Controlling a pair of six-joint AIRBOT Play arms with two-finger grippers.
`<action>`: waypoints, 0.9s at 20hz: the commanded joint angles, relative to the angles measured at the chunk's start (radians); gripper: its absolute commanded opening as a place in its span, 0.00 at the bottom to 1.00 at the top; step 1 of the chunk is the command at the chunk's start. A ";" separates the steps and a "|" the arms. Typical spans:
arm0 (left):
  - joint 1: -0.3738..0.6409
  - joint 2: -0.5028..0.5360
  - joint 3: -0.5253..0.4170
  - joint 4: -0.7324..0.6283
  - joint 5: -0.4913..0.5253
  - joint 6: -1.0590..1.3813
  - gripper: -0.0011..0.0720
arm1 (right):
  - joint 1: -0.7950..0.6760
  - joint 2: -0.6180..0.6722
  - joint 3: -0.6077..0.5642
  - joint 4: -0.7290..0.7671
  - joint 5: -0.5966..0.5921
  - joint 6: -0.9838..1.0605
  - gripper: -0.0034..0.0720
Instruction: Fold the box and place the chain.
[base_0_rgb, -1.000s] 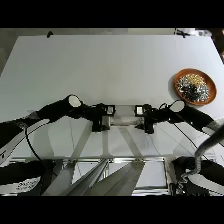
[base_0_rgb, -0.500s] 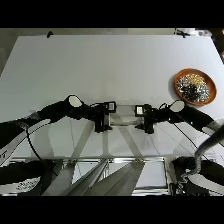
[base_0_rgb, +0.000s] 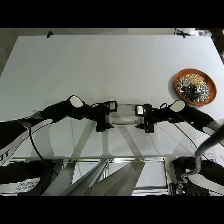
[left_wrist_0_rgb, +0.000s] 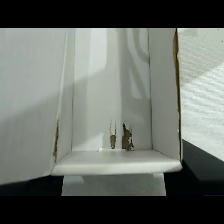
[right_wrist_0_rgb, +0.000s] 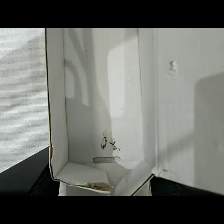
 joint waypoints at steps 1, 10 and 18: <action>-0.009 -0.006 -0.001 0.008 -0.005 -0.002 0.55 | 0.000 0.000 -0.001 0.001 0.001 -0.001 0.36; -0.010 -0.006 -0.001 0.007 -0.005 -0.002 0.55 | 0.000 0.000 -0.001 0.001 0.001 -0.001 0.36; -0.010 -0.006 -0.001 0.007 -0.005 -0.002 0.55 | 0.005 0.000 -0.001 0.020 -0.039 -0.001 0.35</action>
